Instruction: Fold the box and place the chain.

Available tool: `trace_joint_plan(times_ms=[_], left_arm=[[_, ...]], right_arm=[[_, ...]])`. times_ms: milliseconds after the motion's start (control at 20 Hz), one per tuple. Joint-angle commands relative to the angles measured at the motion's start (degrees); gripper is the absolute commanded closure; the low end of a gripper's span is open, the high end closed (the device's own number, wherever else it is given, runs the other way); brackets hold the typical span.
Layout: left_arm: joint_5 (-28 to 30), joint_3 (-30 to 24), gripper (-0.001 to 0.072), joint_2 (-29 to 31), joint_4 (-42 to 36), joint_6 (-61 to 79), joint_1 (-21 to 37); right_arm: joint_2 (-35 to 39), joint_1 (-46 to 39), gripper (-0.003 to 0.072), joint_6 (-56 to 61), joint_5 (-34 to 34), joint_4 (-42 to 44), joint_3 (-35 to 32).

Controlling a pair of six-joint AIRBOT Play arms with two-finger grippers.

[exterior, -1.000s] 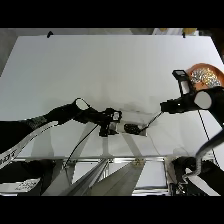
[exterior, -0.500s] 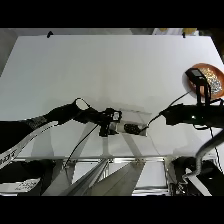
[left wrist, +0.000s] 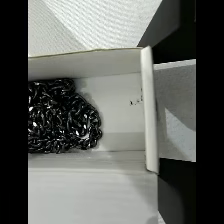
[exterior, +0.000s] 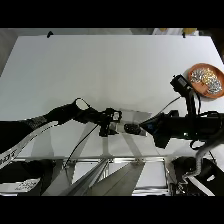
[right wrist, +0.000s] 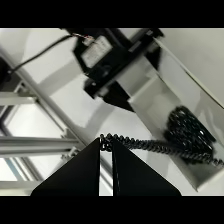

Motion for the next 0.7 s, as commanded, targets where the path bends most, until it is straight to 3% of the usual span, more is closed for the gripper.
trace_joint_plan(times_ms=[0, 200, 400, 450, 600, 650], left_arm=[[0.0, 0.0, 0.0456, 0.0, 0.0, 0.0, 0.0], [0.0, 0.0, 0.0456, 0.0, 0.0, 0.0, 0.0], [0.0, 0.0, 0.0456, 0.0, 0.0, 0.0, 0.0], [0.0, 0.0, 0.0456, 0.0, 0.0, 0.0, 0.0], [0.0, 0.0, 0.0456, 0.0, 0.0, 0.0, 0.0], [0.0, 0.0, 0.0456, 0.0, 0.0, 0.0, 0.0]], right_arm=[[-0.6, 5.5, 0.0669, 4.3, -5.4, -4.8, 0.1], [-3.9, 6.6, 0.0669, 10.1, -5.6, -16.6, 0.1], [-9.4, 6.6, 0.0664, 10.1, -5.6, -16.6, 0.1], [-10.9, 6.6, 0.0615, 10.1, -5.6, -16.6, 0.1], [-14.4, 6.6, 0.0361, 10.1, -5.3, -16.0, 0.1], [-14.5, 6.6, 0.0356, 10.1, -4.7, -15.2, 0.2]])
